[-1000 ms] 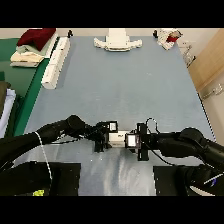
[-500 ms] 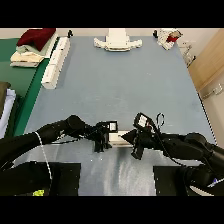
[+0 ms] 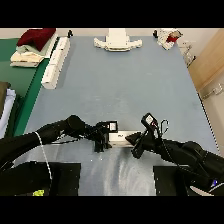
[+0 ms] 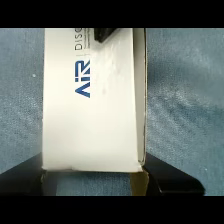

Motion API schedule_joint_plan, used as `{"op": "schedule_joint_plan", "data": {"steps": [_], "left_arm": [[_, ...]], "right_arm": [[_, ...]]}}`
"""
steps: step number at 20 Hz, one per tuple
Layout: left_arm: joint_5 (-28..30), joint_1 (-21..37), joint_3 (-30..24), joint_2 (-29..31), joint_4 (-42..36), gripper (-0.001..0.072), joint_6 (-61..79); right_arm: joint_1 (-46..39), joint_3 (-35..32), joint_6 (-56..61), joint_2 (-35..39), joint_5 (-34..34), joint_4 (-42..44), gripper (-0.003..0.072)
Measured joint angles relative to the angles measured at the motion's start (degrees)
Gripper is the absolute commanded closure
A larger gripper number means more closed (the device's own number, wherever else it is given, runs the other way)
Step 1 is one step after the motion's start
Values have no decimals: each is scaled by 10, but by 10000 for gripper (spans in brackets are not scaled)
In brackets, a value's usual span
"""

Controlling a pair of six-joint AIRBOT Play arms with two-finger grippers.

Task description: Fold the box.

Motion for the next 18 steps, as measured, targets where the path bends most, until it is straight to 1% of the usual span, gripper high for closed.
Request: {"op": "schedule_joint_plan", "data": {"steps": [4, 9, 18], "left_arm": [[0, 0, 0, 0, 0, 186, 0], [0, 0, 0, 0, 0, 186, 0], [0, 0, 0, 0, 0, 186, 0]], "right_arm": [[24, -18, 12, -3, 20, 2, 680], [34, -29, 20, -25, 41, 2, 680], [36, -33, 21, -45, 49, 0, 680]]}}
